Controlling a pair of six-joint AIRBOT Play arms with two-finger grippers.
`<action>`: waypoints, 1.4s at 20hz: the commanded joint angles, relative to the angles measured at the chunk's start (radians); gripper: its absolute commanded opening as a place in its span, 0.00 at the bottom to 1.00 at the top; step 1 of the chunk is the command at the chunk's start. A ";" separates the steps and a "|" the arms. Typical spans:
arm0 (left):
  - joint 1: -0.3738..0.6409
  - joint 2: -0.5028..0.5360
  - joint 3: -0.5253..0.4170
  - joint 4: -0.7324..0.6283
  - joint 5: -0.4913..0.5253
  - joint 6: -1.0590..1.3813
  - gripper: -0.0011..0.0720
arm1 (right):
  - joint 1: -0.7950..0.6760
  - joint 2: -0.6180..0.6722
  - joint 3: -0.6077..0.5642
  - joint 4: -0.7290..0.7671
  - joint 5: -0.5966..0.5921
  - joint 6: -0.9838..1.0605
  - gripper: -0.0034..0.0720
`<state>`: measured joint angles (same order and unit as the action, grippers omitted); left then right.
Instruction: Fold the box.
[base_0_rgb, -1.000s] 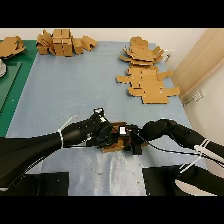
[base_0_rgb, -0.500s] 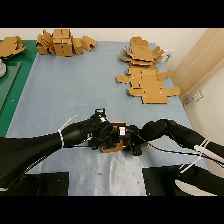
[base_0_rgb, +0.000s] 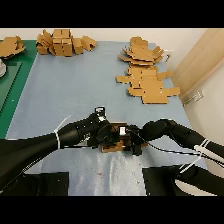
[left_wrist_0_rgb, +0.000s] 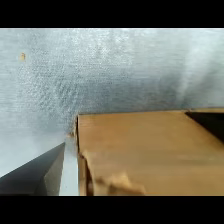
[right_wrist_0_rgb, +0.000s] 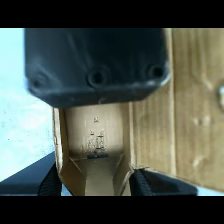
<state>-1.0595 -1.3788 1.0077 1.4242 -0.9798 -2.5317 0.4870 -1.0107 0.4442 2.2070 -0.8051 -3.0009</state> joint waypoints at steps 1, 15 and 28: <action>0.002 0.053 0.001 0.038 -0.035 0.002 0.79 | 0.000 0.000 0.000 0.000 0.000 0.000 0.67; 0.008 0.183 0.001 0.137 -0.421 0.086 0.03 | 0.000 0.000 0.000 0.000 0.000 0.000 0.67; 0.649 0.164 -0.147 -0.100 -0.023 1.085 0.03 | 0.000 0.000 0.000 -0.001 0.000 0.000 0.67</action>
<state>-0.6483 -1.2034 0.9031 1.4937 -1.1835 -1.7943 0.4870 -1.0107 0.4442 2.2066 -0.8051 -3.0009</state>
